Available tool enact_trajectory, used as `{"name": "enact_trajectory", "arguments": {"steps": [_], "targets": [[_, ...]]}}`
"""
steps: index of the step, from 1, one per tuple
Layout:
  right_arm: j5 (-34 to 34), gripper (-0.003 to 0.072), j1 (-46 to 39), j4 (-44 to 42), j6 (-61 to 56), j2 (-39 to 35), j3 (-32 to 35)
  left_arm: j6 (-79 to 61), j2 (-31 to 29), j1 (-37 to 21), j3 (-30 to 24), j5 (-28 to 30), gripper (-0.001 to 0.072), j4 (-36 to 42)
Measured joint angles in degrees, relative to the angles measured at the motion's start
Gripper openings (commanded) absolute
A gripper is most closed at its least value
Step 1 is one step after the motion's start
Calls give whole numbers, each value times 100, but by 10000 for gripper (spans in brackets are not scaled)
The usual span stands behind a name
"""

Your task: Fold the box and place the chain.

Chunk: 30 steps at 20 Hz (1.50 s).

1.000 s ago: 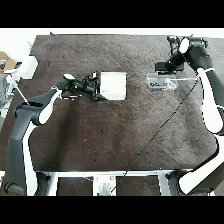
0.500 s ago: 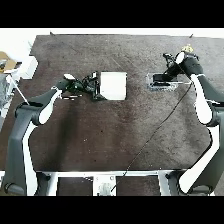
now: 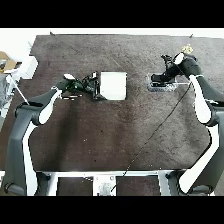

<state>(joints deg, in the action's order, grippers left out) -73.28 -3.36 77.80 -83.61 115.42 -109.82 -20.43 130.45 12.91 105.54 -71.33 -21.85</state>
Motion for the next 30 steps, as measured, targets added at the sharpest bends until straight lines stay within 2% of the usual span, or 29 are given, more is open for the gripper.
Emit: {"name": "enact_trajectory", "arguments": {"steps": [8, 18, 30], "targets": [[50, 1, -2, 212, 70, -750, -2, 2, 0, 0, 0, 0, 344, -2], [223, 1, 280, 251, 229, -911, 0, 0, 2, 0, 0, -2, 344, 0], [758, 0, 361, 328, 415, -2608, 13, 0, 2, 0, 0, -2, 344, 0]]}}
